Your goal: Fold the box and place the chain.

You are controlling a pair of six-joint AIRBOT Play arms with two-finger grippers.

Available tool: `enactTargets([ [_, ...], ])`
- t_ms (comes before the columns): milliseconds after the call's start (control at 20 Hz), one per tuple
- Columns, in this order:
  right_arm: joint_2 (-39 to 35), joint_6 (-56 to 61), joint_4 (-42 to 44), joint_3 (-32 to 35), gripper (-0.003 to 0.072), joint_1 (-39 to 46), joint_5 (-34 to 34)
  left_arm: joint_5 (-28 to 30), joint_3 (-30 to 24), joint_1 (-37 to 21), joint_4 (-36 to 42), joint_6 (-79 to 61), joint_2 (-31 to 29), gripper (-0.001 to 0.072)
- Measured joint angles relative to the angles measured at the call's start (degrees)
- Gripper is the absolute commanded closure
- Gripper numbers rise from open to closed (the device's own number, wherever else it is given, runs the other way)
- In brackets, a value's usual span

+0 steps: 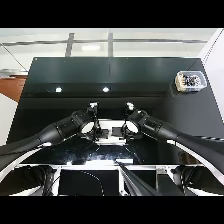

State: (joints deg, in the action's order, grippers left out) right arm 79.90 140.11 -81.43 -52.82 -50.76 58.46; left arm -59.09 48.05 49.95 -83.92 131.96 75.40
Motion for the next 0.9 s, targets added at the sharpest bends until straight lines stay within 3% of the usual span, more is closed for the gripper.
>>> enactTargets([
  [100,0.1,-0.3,-0.3,0.0,0.0643,0.0,0.4,0.0,0.0,0.0,0.0,0.0,0.0,0.0677],
  [300,0.1,-0.2,-0.3,0.0,0.0643,0.0,0.4,0.0,0.0,0.0,0.0,0.0,0.0,0.0677],
  [350,0.1,-0.2,-0.2,0.0,0.0611,0.0,0.4,0.0,0.0,0.0,0.0,0.0,0.0,0.0678],
  [450,-0.1,0.0,0.0,0.0,0.0449,0.0,0.0,0.0,0.0,0.0,0.0,0.2,0.0,0.0677],
  [550,-0.9,0.0,0.3,0.0,0.0212,0.0,-0.1,0.5,0.0,0.0,0.4,0.1,0.0,0.0677],
  [600,-1.5,0.0,0.3,0.0,0.0182,0.0,-0.1,0.5,0.0,0.0,0.4,0.0,0.0,0.0677],
  [900,-5.0,-2.1,-1.6,0.0,0.0183,0.2,3.7,0.0,0.0,0.0,0.2,0.0,0.0,0.0677],
])
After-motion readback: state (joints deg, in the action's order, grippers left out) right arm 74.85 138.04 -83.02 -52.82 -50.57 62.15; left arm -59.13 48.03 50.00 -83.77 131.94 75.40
